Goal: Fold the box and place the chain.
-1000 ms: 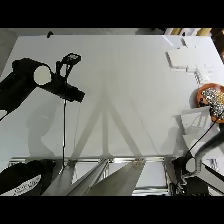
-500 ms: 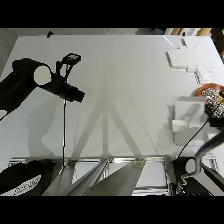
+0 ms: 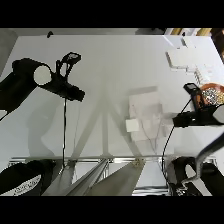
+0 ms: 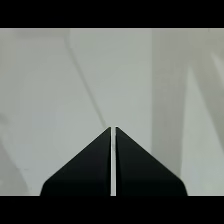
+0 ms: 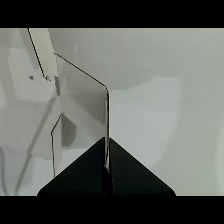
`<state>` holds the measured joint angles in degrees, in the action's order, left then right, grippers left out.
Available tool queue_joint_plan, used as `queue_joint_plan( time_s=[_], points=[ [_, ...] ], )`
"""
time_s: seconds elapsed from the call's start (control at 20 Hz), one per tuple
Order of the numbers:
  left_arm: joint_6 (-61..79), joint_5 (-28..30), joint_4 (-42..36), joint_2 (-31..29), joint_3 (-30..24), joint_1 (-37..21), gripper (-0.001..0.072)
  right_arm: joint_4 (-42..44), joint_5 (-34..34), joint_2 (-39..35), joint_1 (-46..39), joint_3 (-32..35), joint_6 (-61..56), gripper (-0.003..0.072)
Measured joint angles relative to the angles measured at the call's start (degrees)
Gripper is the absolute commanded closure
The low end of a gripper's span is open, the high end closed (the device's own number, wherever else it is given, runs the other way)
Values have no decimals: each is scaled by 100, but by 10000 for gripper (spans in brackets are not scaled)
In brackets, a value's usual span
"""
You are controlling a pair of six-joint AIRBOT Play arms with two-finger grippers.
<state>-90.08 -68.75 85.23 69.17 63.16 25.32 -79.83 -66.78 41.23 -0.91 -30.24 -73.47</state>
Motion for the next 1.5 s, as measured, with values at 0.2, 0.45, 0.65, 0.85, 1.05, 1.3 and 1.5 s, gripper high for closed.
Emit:
queue_joint_plan(
  time_s=[0.2,0.45,0.65,0.85,1.05,1.3,1.5],
  points=[
    [13,505,-374,68,0,2,679,153,289,-201,1001,323,-461,666],
    [118,1023,-940,256,0,2,706,203,466,-260,1502,420,-704,666],
    [118,1537,-1152,306,0,2,693,216,511,-271,1593,439,-756,666],
    [461,1550,-1534,352,0,9,546,221,520,-271,1622,442,-772,666],
    [1729,909,-2553,634,-76,11,291,225,496,-271,1624,442,-774,666],
    [2916,284,-4013,1292,-201,66,291,227,476,-271,1624,442,-776,666],
    [3211,94,-4444,1825,-229,315,291,229,472,-271,1624,442,-776,666]
  ],
)
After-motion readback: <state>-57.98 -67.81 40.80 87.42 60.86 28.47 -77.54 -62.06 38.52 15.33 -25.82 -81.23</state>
